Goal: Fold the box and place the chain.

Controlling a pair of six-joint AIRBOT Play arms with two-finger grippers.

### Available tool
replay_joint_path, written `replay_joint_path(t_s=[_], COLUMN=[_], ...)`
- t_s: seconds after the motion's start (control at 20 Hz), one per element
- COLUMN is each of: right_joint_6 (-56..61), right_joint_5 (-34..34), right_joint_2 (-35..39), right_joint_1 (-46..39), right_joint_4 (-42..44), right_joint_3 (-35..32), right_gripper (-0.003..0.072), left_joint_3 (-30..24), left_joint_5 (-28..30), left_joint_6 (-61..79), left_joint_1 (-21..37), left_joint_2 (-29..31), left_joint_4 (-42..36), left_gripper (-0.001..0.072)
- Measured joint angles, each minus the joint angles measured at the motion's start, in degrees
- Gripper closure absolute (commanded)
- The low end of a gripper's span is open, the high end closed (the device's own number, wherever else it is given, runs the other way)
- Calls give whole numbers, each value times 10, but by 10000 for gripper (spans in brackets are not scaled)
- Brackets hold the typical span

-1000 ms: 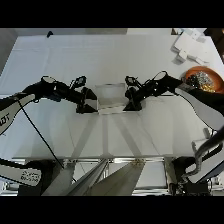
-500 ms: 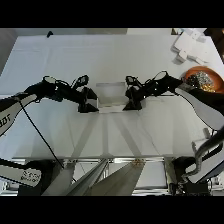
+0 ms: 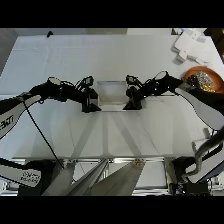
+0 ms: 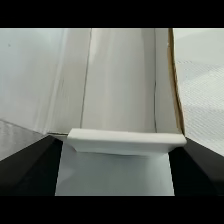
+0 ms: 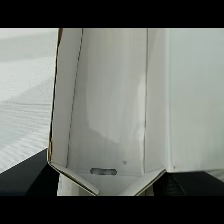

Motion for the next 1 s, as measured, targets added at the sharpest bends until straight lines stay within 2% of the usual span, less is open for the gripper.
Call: replay_joint_path(t_s=[0.4,0.9,0.95,1.0], right_joint_6=[0,-1,-1,-1], right_joint_5=[2,3,4,4], right_joint_2=[0,0,0,0], right_joint_1=[0,0,0,0], right_joint_4=[-1,-1,-1,-1], right_joint_3=[0,0,0,0], right_gripper=[285,285,285,285], left_joint_3=[0,0,0,0], left_joint_5=[9,9,10,12], left_joint_6=[58,67,67,66], left_joint_1=[-10,-13,-15,-17], left_joint_2=[3,3,3,3], left_joint_4=[-5,-7,-6,-5], left_gripper=[1,7,28,101])
